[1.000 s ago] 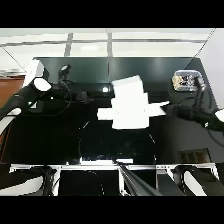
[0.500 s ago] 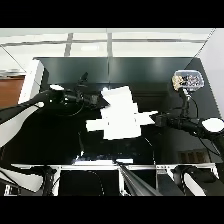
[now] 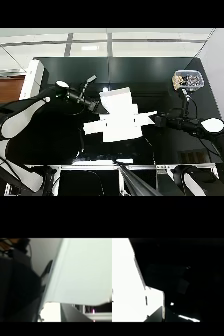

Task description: Fold the box and place the chain.

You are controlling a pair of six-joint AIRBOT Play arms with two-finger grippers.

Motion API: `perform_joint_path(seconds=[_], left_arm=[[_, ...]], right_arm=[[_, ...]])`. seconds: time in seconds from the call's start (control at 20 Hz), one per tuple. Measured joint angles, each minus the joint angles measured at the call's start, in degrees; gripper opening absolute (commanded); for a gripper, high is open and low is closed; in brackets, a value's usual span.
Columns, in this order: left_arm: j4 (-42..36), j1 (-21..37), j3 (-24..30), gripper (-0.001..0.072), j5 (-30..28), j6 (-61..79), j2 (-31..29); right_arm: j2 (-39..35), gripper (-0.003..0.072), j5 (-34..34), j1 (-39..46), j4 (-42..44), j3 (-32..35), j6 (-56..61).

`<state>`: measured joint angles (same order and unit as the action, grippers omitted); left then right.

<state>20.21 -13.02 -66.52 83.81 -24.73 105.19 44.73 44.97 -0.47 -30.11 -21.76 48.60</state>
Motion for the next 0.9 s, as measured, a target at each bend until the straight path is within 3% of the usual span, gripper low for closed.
perform_joint_path(seconds=[0.25,0.3,0.4,0.6,0.9], left_arm=[[5.4,-1.6,-4.0,0.0037,2.4,0.1,1.9],[6.7,-1.9,-4.6,0.0027,2.7,0.2,2.0],[8.8,-2.4,-5.4,0.0026,3.0,0.2,2.2],[11.0,-2.7,-6.5,0.0023,3.2,-1.3,1.1],[15.1,-5.2,-2.8,0.0023,0.6,-1.7,-9.4]], right_arm=[[0.0,0.0033,0.3,0.0,0.0,0.0,0.0],[0.0,0.0208,0.4,0.0,0.1,0.0,0.1],[0.0,0.0669,0.3,0.0,0.2,0.0,0.3],[0.0,0.0692,1.7,0.1,-3.1,-3.0,0.6],[0.0,0.0691,8.8,0.1,-21.7,-15.8,-1.6]])
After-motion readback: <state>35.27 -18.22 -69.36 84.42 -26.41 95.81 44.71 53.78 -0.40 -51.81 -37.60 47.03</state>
